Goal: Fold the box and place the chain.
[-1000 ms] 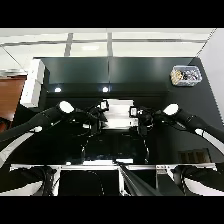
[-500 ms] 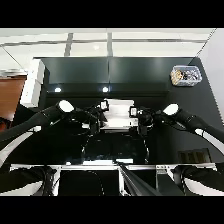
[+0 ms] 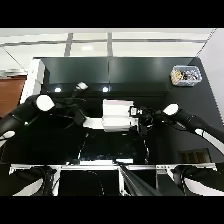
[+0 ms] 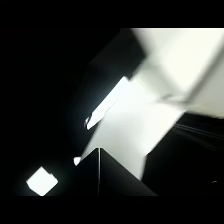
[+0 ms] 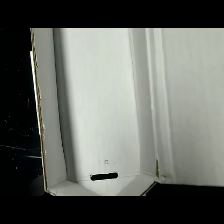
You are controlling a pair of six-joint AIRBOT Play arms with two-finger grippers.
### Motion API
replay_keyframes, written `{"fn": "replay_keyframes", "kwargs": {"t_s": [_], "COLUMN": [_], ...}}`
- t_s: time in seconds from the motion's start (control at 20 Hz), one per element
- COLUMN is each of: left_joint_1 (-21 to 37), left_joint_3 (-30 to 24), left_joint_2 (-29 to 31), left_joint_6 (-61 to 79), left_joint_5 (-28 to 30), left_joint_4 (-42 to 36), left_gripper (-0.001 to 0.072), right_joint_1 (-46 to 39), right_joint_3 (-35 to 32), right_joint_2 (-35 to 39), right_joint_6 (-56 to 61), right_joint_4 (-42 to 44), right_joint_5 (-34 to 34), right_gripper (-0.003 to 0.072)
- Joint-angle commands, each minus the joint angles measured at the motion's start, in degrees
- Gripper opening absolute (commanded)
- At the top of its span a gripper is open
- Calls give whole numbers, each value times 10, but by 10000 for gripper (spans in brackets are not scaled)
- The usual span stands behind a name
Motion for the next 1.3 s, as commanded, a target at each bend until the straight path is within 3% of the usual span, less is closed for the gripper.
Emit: {"fn": "replay_keyframes", "kwargs": {"t_s": [0.0, 0.15, 0.25, 0.5, 0.7, 0.95, 1.0, 1.05, 1.1, 1.15, 1.25], "left_joint_1": [92, 185, 211, 146, 105, 106, 106, 105, 105, 105, 105], "left_joint_3": [-26, -72, -93, -88, -82, -56, -50, -43, -37, -31, -16], "left_joint_2": [0, -45, -83, -153, -176, -183, -183, -183, -183, -183, -184], "left_joint_6": [-283, -211, -114, -95, 23, 30, 41, 45, 44, 43, 38], "left_joint_5": [-54, -87, -109, -100, -128, -148, -152, -159, -165, -170, -186], "left_joint_4": [83, -167, -318, -349, -474, -461, -461, -461, -463, -464, -463], "left_gripper": [29, 29, 27, 27, 27, 27, 59, 286, 601, 716, 712], "right_joint_1": [0, 0, 0, 0, 0, 0, 0, 0, 0, 0, 0], "right_joint_3": [0, 0, 0, 0, 0, 0, 0, 0, 0, 0, 0], "right_joint_2": [0, 0, 0, 0, 0, 0, 0, 0, 0, 0, 0], "right_joint_6": [-1, -1, -1, -1, -1, -1, 0, -1, 0, -1, -1], "right_joint_4": [-1, -1, -1, -1, -1, -1, -1, -1, 0, -1, -1], "right_joint_5": [1, 1, 1, 1, 1, 1, 1, 1, 1, 1, 1], "right_gripper": [129, 129, 129, 129, 129, 129, 129, 129, 129, 129, 129]}}
